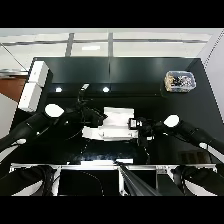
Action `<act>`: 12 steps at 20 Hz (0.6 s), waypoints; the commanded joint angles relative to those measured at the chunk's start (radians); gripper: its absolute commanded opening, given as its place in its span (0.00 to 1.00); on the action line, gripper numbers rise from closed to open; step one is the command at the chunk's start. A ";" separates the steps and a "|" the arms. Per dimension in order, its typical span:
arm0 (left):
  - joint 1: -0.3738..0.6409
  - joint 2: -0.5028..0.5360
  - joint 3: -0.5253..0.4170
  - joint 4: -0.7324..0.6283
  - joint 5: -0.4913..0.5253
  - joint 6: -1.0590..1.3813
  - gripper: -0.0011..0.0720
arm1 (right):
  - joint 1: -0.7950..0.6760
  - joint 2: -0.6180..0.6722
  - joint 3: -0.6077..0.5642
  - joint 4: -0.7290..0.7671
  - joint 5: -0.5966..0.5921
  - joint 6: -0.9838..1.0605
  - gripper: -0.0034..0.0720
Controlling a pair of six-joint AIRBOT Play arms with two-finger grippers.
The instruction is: Fold the box and place the chain.
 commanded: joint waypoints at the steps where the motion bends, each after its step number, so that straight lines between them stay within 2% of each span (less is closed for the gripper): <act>1: -0.062 -0.035 -0.008 0.027 0.154 0.005 0.06 | 0.000 0.001 0.000 0.000 0.000 0.000 0.45; 6: -0.098 -0.119 -0.008 0.079 0.074 0.005 0.06 | -0.001 0.001 0.000 0.000 0.000 0.000 0.45; 11: -0.012 -0.063 0.042 0.141 0.038 0.004 0.07 | 0.000 0.001 0.000 0.000 0.001 0.000 0.45; 12: 0.021 -0.035 0.054 0.168 0.001 0.004 0.17 | 0.000 0.001 0.000 0.000 0.001 0.000 0.45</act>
